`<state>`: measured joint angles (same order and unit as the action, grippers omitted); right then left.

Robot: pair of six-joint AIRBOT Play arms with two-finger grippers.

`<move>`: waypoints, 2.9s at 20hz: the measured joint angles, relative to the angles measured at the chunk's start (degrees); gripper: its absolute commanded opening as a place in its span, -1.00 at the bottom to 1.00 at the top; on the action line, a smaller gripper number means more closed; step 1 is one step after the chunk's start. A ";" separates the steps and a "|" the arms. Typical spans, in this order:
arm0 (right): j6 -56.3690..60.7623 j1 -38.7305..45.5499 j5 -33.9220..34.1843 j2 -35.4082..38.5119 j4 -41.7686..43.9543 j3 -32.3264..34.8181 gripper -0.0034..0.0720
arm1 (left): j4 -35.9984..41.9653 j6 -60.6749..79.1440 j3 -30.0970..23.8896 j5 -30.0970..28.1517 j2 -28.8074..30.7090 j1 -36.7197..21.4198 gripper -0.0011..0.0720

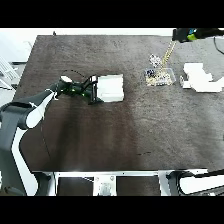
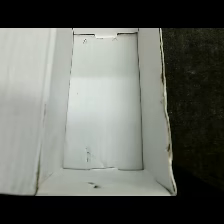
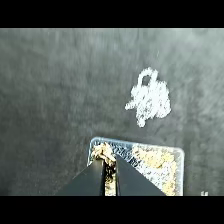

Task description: Fold the box and place the chain.

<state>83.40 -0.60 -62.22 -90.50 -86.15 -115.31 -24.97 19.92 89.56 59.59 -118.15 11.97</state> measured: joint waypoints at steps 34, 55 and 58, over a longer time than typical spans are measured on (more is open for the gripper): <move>-1.60 -17.29 -3.15 10.73 0.55 1.88 -0.89 | -0.02 0.02 0.00 0.02 0.00 0.00 0.16; -3.08 -22.77 -1.62 7.78 8.48 11.98 -0.89 | 0.00 0.02 0.00 0.02 0.00 0.00 0.16; -3.15 -24.50 -1.57 5.35 9.20 12.11 -0.90 | 0.00 0.02 0.00 0.02 0.00 0.00 0.16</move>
<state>80.25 -25.10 -63.79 -85.14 -76.95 -103.20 -24.97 19.94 89.56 59.61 -118.15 11.97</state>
